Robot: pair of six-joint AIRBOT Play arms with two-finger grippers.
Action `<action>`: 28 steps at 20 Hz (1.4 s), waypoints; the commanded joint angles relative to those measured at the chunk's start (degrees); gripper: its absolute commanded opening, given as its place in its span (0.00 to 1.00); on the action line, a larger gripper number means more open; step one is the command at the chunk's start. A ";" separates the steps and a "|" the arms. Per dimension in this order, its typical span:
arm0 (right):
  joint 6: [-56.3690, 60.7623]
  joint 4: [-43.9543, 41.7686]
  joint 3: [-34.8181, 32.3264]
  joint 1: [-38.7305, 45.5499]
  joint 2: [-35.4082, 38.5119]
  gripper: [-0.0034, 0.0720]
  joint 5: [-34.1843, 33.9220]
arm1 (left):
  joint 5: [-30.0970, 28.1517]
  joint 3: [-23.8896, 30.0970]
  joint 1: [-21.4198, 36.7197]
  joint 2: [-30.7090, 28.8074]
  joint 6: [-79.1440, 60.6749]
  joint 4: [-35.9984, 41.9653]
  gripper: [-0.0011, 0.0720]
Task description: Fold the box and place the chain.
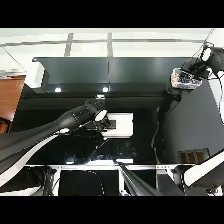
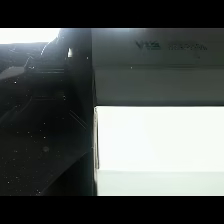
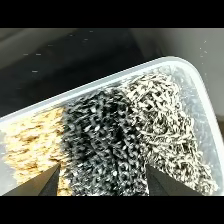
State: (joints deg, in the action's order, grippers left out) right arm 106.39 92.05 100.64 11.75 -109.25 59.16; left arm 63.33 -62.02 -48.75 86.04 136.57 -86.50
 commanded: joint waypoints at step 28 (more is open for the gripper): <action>-26.71 -23.15 -1.27 -0.44 39.74 0.06 16.26 | -0.02 -0.04 0.04 0.04 -0.02 0.17 0.05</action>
